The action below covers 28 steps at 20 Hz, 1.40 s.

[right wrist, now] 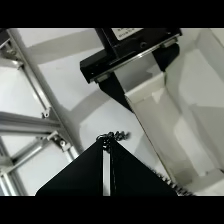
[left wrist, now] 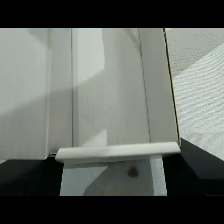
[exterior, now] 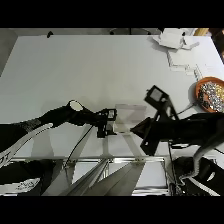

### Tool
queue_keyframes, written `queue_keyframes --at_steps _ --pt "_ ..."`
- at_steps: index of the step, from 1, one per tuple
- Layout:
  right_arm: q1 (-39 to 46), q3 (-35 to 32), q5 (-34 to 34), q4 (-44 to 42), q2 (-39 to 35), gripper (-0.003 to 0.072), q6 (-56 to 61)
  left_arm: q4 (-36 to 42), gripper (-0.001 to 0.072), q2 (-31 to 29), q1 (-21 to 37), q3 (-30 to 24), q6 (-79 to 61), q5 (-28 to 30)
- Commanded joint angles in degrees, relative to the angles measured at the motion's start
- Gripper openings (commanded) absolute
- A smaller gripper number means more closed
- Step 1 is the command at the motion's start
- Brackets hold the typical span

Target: Fold the box and place the chain.

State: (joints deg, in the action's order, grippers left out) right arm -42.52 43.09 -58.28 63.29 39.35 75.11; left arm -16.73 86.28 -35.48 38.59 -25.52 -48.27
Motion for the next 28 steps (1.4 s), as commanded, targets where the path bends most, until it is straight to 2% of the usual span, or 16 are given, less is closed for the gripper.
queue_keyframes --at_steps 1,9,11,12,15,16,18,19,20,21,25,28 --pt "-3.7 0.0 6.4 0.5 7.3 0.0019 -0.2 0.0 0.0150 0.0 0.0 0.0 0.0 0.0" --pt "-3.7 0.0 11.2 5.4 19.3 0.0036 -0.1 0.0 0.0150 0.0 0.0 0.0 0.0 0.0" --pt "-3.7 0.0 11.1 6.2 19.8 0.0288 -0.2 0.0 0.0150 0.0 0.0 0.0 0.0 0.0" --pt "-3.7 0.0 11.1 6.6 18.9 0.0338 -0.2 0.0 0.0150 0.0 0.0 0.0 0.0 0.0" --pt "-2.7 0.0 8.4 10.6 13.8 0.0330 -2.1 0.0 0.0150 0.0 0.0 0.0 0.0 0.0" --pt "-1.4 0.0 5.0 12.7 11.5 0.0278 -5.3 0.0 0.0150 0.0 0.0 0.0 0.0 0.0" --pt "2.9 0.0 -3.7 17.0 7.6 0.0240 -14.4 0.0 0.0150 0.0 0.0 0.0 0.0 0.0" --pt "5.9 0.0 -7.5 18.9 6.3 0.0192 -19.4 0.0 0.0150 0.0 0.0 0.0 0.0 0.0" --pt "9.6 0.0 -10.3 21.1 5.7 0.0122 -24.8 0.0 0.0150 0.0 0.0 0.0 0.0 0.0" --pt "13.7 0.0 -11.8 22.9 5.9 0.0112 -29.7 0.0 0.0150 0.0 0.0 0.0 0.0 0.0" --pt "28.9 -0.9 -8.3 23.8 9.7 0.0121 -43.0 0.0 0.0150 0.0 0.0 0.0 0.0 0.0" --pt "36.0 -1.0 -4.9 23.8 15.1 0.0122 -51.7 0.0 0.0150 0.0 0.0 0.0 0.0 0.0"
